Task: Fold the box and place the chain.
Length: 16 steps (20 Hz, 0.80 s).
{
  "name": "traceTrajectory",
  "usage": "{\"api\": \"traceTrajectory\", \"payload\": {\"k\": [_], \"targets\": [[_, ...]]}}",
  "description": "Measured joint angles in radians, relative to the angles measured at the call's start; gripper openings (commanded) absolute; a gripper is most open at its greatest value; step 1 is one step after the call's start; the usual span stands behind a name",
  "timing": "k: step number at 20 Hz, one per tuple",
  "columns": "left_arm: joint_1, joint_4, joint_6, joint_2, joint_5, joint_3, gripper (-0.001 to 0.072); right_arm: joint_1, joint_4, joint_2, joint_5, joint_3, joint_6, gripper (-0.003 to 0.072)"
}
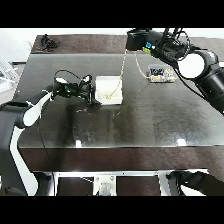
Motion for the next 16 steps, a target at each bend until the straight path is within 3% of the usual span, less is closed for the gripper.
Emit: {"api": "traceTrajectory", "payload": {"k": [6, 16], "targets": [[0.000, 0.000, 0.000, 0.000, 0.000, 0.000, 0.0525, 0.105, -0.030, -0.009, 0.001, -0.010, 0.039, 0.0004], [0.000, 0.000, 0.000, 0.000, -0.001, 0.000, 0.0525, 0.115, -0.035, -0.130, -0.002, -0.143, 0.171, 0.0005]]}}
